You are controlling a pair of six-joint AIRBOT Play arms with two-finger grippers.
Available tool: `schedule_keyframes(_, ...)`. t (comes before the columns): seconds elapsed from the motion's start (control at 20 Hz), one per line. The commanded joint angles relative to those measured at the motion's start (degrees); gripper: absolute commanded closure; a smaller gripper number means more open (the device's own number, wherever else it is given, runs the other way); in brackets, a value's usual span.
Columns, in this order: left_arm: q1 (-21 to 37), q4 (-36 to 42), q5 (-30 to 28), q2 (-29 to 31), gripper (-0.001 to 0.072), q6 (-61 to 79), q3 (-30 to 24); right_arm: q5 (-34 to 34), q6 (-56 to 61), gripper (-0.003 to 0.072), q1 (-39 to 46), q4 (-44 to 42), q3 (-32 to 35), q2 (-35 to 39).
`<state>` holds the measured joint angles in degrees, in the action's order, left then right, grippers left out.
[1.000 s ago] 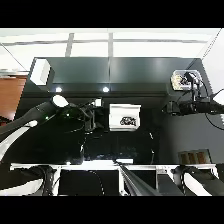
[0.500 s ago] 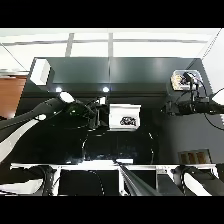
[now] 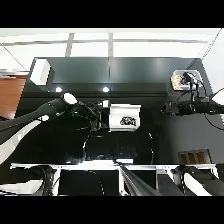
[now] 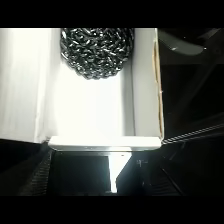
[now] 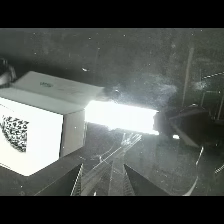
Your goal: Fold the box and place the chain.
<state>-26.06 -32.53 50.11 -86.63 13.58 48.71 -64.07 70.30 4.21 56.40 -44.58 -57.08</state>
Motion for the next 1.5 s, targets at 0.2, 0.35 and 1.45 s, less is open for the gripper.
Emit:
schedule_keyframes(0.2,-1.25,0.04,-2.29,-0.02,-0.0005,-0.55,0.09,0.55,0.00,0.0380,-0.04,-0.02,0.00,0.02)
schedule_keyframes(0.35,-2.14,0.07,-3.04,-0.02,0.0002,-0.52,0.09,1.05,0.00,0.0380,-0.04,-0.09,0.00,0.02)
schedule_keyframes(1.45,-3.82,-1.09,-4.72,-0.02,0.0378,-0.98,0.07,8.41,-34.29,-0.0013,-17.55,-8.90,-7.34,-13.68)
